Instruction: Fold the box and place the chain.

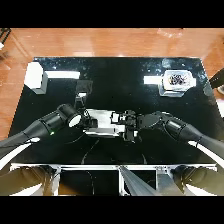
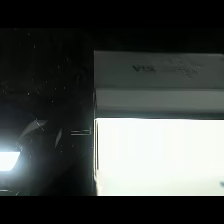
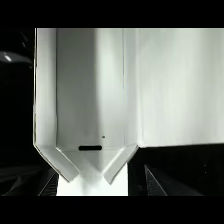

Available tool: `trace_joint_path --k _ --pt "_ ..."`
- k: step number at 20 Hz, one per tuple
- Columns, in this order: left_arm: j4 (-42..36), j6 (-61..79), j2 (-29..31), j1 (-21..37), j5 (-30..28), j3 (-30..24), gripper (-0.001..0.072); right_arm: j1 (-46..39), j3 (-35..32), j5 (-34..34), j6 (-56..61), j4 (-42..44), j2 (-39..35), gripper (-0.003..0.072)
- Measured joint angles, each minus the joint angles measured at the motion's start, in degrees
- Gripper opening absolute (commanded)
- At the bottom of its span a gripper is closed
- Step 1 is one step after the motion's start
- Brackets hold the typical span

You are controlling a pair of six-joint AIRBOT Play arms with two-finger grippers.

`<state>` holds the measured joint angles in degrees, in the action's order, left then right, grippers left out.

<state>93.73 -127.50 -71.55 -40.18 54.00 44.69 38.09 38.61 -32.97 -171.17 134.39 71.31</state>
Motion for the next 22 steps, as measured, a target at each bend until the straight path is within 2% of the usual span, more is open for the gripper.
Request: trace_joint_path --k 1,2,5,6,12,13,14,22 --pt "-0.22 -0.09 -0.17 0.00 0.02 0.00 0.0014 0.13 0.00 -0.26 -0.07 0.17 0.00 0.0527" --pt "-0.57 -0.15 -0.39 0.00 0.07 0.00 0.0014 0.35 0.00 -0.37 -0.09 0.37 0.00 0.0445" --pt "-1.36 -0.15 -1.20 0.04 0.15 0.07 0.0014 0.76 0.00 -0.68 0.07 0.50 0.00 0.0404" --pt "-1.66 -0.13 -1.44 0.04 0.17 0.07 0.0014 0.85 0.00 -0.70 0.15 0.52 0.00 0.0300" --pt "-2.23 -0.13 -1.95 0.04 0.46 0.48 0.0014 1.01 0.00 -0.85 1.01 0.59 0.00 0.0295" --pt "-2.29 -0.15 -1.97 0.04 0.55 0.61 0.0014 1.01 0.00 -0.72 1.22 0.61 0.00 0.0179" --pt "-2.32 -0.13 -1.97 0.04 0.57 0.70 0.0015 1.03 0.00 -0.44 1.29 0.72 0.00 0.0134" --pt "-2.51 0.04 -2.01 0.04 0.33 0.94 0.0015 3.54 0.00 4.04 3.80 1.18 0.59 0.0129"
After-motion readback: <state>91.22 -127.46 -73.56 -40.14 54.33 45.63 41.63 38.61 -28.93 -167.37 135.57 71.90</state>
